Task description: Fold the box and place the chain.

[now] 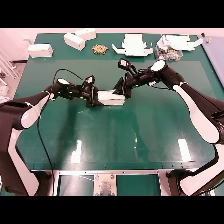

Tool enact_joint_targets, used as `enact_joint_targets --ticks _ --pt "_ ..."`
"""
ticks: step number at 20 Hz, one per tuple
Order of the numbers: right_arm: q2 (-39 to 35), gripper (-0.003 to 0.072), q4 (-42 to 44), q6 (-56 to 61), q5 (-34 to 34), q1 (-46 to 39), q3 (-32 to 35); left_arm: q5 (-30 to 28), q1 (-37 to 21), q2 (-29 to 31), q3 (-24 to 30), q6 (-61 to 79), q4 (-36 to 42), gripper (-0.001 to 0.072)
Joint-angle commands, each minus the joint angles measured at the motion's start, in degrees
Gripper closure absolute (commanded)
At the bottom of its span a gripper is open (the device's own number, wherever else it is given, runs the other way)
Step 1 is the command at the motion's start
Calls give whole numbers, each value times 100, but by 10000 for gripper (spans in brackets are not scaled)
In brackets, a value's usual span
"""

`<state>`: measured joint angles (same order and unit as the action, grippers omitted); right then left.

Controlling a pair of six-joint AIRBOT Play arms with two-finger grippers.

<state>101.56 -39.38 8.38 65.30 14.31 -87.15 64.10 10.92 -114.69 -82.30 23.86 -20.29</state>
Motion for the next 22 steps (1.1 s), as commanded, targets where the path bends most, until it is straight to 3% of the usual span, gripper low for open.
enact_joint_targets --ticks 1,14,19,22 --pt "0 427 -7 -9 -22 4 -55 4 4 4 0 9 -4 308" --pt "162 426 -26 -7 -44 26 -28 46 4 4 -2 11 15 308" --pt "166 426 175 -9 881 48 57 44 4 4 0 11 15 308" --pt "168 426 195 -208 914 33 372 44 4 4 -2 11 15 308"
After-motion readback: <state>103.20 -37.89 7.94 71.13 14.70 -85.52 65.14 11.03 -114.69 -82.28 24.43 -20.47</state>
